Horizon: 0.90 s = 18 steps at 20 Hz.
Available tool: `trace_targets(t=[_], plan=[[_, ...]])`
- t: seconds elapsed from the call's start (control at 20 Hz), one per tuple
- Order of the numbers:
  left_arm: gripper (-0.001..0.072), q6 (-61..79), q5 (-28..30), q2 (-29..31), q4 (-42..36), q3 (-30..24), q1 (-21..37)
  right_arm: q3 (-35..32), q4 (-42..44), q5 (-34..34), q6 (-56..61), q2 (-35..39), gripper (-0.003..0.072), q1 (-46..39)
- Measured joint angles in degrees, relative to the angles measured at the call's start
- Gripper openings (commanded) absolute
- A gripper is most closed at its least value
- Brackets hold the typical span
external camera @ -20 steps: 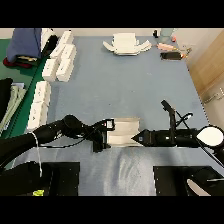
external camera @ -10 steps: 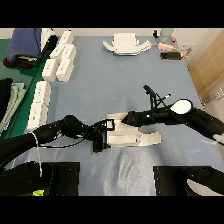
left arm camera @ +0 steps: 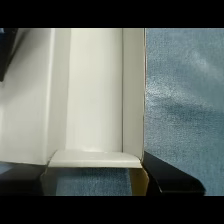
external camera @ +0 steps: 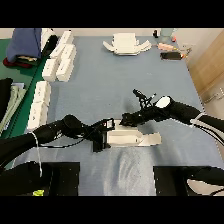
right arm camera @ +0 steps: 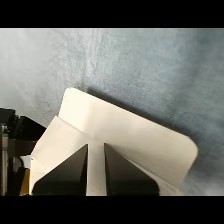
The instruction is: Fold the box.
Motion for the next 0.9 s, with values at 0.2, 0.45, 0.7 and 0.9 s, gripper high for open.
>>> trace_targets(t=[0.2,0.45,0.7,0.9], plan=[[0.0468,0.1,0.0,0.0,0.0,0.0,0.0,0.1,-0.2,0.1,-1.0,-0.9,0.0155,0.1],[0.0468,0.2,0.0,0.0,0.1,0.0,0.0,0.2,-0.2,0.3,-1.4,-1.0,0.0155,0.1],[0.0468,0.3,-0.2,0.0,0.2,0.0,0.0,1.4,0.3,1.6,-1.8,3.9,0.0155,0.0],[0.0468,0.3,-0.2,0.0,0.1,0.0,0.0,1.9,-2.5,4.6,-1.9,12.7,0.0155,0.0]])
